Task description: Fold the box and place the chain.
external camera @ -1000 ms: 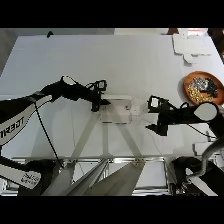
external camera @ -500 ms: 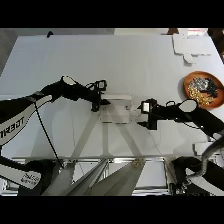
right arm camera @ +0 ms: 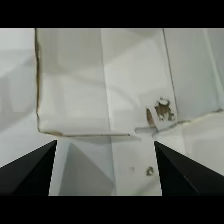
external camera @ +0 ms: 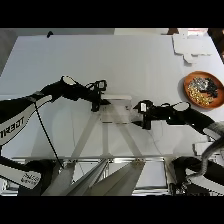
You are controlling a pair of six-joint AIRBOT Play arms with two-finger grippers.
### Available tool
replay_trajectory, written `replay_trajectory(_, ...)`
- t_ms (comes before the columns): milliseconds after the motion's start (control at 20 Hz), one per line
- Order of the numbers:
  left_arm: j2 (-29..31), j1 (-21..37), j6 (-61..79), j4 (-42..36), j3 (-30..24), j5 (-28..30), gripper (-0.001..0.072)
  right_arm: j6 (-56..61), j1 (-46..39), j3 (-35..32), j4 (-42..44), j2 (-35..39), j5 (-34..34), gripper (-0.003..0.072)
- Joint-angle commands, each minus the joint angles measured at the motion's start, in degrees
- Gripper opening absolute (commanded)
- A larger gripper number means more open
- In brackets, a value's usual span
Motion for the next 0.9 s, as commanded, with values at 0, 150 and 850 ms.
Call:
replay_trajectory(0, -0.02, 0.00, 0.00, 0.00, -0.02, 0.00, 0.0008, -0.83, 2.73, -0.02, 4.90, -1.44, -1.14, 0.0694)
replay_trajectory(150, -0.02, -0.02, 0.00, 0.00, -0.02, 0.00, 0.0008, 0.04, 2.99, -0.02, 7.15, -1.53, -5.51, 0.0693)
replay_trajectory(850, -0.02, 0.00, 0.00, 0.00, -0.02, 0.00, 0.0008, 19.63, 2.97, 0.02, 7.06, -1.44, -10.49, 0.0693)
